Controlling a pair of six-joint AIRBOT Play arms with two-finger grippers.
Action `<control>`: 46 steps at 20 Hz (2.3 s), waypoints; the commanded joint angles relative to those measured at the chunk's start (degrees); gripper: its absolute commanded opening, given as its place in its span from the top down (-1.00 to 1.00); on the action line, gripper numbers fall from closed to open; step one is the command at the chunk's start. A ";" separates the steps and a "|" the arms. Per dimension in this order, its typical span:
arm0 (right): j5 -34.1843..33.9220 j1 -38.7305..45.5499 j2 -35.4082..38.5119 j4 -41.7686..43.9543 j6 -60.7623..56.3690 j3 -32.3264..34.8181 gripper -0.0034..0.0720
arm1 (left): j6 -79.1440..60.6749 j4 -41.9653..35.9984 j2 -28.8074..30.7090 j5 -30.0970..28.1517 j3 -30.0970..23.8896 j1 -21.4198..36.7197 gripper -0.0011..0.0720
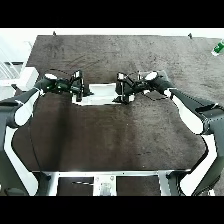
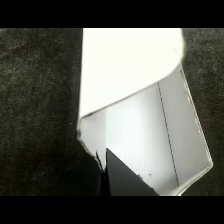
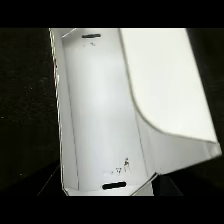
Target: Fold the box and place the chain.
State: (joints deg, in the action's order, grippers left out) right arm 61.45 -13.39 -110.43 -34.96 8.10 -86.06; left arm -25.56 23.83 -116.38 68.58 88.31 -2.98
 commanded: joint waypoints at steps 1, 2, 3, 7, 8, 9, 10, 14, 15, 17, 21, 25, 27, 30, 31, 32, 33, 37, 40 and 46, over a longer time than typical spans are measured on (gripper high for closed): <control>2.32 -0.11 -0.26 -0.66 -2.05 0.07 -0.80 | 0.04 -0.04 0.00 -0.15 0.00 0.00 0.92; 0.92 -0.11 -0.26 -0.68 -2.01 0.17 -0.80 | 0.04 -0.04 0.00 -0.15 0.00 0.00 0.92; -0.50 -0.09 -0.26 -0.63 -1.55 0.20 -0.81 | 0.04 -0.04 0.00 -0.15 0.00 -0.02 0.92; -0.76 -0.50 -0.74 -0.42 -0.28 0.13 -0.92 | 0.04 -0.04 0.00 -0.20 0.00 0.00 0.92; -0.76 -0.59 -1.07 -0.44 -0.09 0.13 -0.92 | 0.04 -0.04 0.00 -0.20 0.00 -0.02 0.92; -0.76 -0.66 -1.31 -0.42 0.09 0.13 -0.92 | 0.04 -0.04 0.00 -0.20 0.00 0.00 0.92; -0.81 -0.81 -1.51 -0.42 0.11 0.11 -0.92 | 0.04 -0.04 0.00 -0.20 0.00 0.00 0.92; -0.96 -1.44 -1.92 -0.42 1.60 0.07 -0.92 | 0.04 -0.04 0.00 -0.20 0.00 0.00 0.92; -0.98 -1.53 -1.97 -0.42 1.62 0.09 -0.92 | 0.04 -0.04 0.00 -0.20 0.00 0.00 0.92; -1.01 -1.53 -1.97 -0.42 1.60 0.09 -0.92 | 0.04 -0.04 0.00 -0.20 0.02 0.00 0.92; -1.95 -1.55 -1.99 -0.24 1.66 0.09 -0.92 | 0.04 -0.04 0.00 -0.20 0.00 0.00 0.92; -2.05 -1.53 -3.04 1.38 2.47 -0.04 -0.92 | 0.04 -0.04 0.00 -0.20 0.02 0.00 0.92; -2.05 -1.53 -3.63 1.36 2.51 -0.04 -0.92 | 0.04 -0.04 0.00 -0.20 0.00 0.00 0.92; -1.99 -1.22 -3.78 2.01 2.99 -0.11 -0.84 | 0.04 -0.04 0.00 -0.20 0.00 0.00 0.92; -1.84 -1.18 -3.78 2.01 3.13 -0.17 -0.82 | 0.04 -0.04 0.00 -0.20 0.00 -0.02 0.92; -1.79 -1.18 -3.78 1.97 3.13 -0.26 -0.81 | 0.04 -0.04 0.00 -0.22 0.00 0.00 0.92; -1.79 -1.18 -3.78 1.99 3.15 -0.26 -0.66 | 0.04 -0.04 0.00 -0.22 0.00 0.00 0.92; -1.84 -1.18 -3.78 1.99 3.58 -0.26 -0.65 | 0.04 -0.04 0.00 -0.22 0.02 0.00 0.92; -1.88 -1.18 -3.78 1.99 3.58 -0.26 -0.65 | 0.04 -0.04 0.00 -0.22 0.00 0.00 0.92; -1.86 -1.18 -3.78 1.95 3.52 -0.26 -0.65 | 0.02 -0.07 0.00 -0.22 0.02 0.00 0.92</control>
State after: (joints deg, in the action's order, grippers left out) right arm 59.57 -14.59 -114.19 -33.01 11.64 -86.26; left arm -25.50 23.79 -116.38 68.38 88.31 -2.98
